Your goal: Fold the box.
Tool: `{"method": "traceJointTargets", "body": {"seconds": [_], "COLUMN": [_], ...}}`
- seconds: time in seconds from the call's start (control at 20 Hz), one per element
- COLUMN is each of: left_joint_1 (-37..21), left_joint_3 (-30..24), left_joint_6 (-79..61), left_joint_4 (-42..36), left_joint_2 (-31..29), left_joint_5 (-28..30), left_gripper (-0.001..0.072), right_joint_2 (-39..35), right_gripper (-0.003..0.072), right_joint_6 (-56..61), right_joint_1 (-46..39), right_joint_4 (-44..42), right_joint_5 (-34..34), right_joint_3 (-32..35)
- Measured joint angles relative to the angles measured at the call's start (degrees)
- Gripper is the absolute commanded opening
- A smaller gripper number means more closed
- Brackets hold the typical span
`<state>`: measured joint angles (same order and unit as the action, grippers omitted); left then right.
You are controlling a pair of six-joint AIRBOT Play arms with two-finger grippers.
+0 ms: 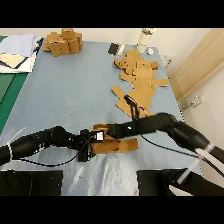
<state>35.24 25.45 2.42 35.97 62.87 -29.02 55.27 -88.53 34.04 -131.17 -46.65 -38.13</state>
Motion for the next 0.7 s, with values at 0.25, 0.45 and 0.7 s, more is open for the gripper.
{"method": "traceJointTargets", "body": {"seconds": [0.25, 0.45, 0.7], "left_joint_1": [0.0, 0.0, 0.0], "left_joint_3": [0.0, 0.0, 0.0], "left_joint_6": [0.0, 0.0, 0.0], "left_joint_4": [0.0, 0.0, 0.0], "left_joint_2": [0.0, 0.0, 0.0], "left_joint_5": [0.0, 0.0, 0.0], "left_gripper": [0.0522, 0.0522, 0.0522], "right_joint_2": [12.6, 17.2, 18.6], "right_gripper": [0.0002, 0.0002, 0.0002], "right_joint_6": [-7.5, -11.7, -15.7], "right_joint_1": [0.0, 0.0, 0.0], "right_joint_4": [2.1, 3.5, 4.8], "right_joint_5": [0.3, -1.8, -3.0], "right_joint_3": [-6.0, -7.1, -7.3]}}
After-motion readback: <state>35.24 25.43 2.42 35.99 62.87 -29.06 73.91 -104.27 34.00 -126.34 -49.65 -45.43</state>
